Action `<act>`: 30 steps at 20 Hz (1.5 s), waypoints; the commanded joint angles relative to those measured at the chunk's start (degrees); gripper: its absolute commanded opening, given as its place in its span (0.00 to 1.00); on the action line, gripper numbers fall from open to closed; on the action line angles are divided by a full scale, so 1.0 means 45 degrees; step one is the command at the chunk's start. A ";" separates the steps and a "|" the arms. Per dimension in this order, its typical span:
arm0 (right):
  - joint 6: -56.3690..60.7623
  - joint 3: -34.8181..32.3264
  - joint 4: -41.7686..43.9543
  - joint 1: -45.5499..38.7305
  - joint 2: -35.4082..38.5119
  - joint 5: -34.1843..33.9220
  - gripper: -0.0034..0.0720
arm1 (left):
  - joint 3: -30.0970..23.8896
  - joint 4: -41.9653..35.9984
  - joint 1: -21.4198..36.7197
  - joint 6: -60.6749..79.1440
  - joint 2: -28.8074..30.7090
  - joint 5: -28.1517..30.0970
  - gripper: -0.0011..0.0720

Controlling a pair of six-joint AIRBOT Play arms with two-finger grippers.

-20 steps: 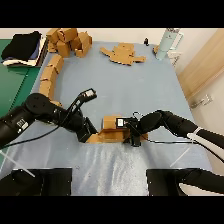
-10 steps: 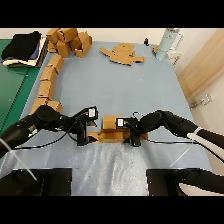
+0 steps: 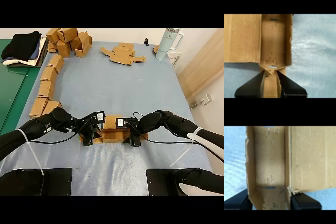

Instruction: Fold the box.

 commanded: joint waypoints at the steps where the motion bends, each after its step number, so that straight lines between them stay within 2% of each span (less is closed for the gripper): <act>1: 0.0000 -0.0010 0.0005 0.0000 -0.0010 0.0000 0.74 | 0.0204 -0.0325 -0.0248 -0.0005 -0.0272 0.0418 0.32; 9: 0.0000 -0.0005 0.0005 0.0005 -0.0010 0.0005 0.74 | 0.0228 -0.1622 -0.0641 0.0058 -0.0495 0.0418 0.32; 15: 0.0000 -0.0005 0.0005 0.0000 -0.0010 0.0000 0.74 | 0.0214 -0.1632 -0.0641 0.0044 -0.0578 0.0262 0.37; 16: 0.0000 -0.0005 0.0005 0.0000 -0.0010 0.0000 0.74 | 0.0214 -0.1622 -0.0641 0.0044 -0.0578 0.0175 0.54; 17: 0.0000 -0.0005 0.0005 0.0000 -0.0010 0.0000 0.74 | 0.0214 -0.1622 -0.0641 -0.0005 -0.0578 0.0141 0.88; 18: 0.0000 -0.0010 0.0005 0.0000 -0.0010 0.0000 0.74 | 0.0214 -0.1622 -0.0641 -0.0015 -0.0578 0.0146 0.90; 23: 0.0000 -0.0010 0.0005 0.0000 -0.0010 0.0000 0.74 | 0.0219 -0.1438 -0.0641 -0.0121 -0.0573 0.0160 0.90; 24: 0.0000 -0.0005 0.0005 0.0000 -0.0010 0.0000 0.74 | 0.0219 -0.1137 -0.0627 -0.0597 -0.0529 0.0155 0.72; 25: 0.0000 -0.0005 0.0005 0.0000 -0.0010 0.0000 0.74 | 0.0223 -0.0364 -0.0588 -0.1428 -0.0369 0.0146 0.18; 26: 0.0000 -0.0005 0.0005 0.0000 -0.0010 0.0000 0.74 | 0.0223 0.0704 -0.0559 -0.2098 -0.0112 0.0175 0.03; 28: 0.0000 -0.0010 0.0005 0.0000 -0.0010 0.0005 0.74 | 0.0219 0.2501 -0.0452 -0.4255 0.0505 0.0447 0.03; 30: 0.0000 -0.0010 0.0005 0.0005 -0.0010 0.0000 0.74 | 0.0219 0.3526 -0.0199 -0.6577 0.1273 0.0515 0.03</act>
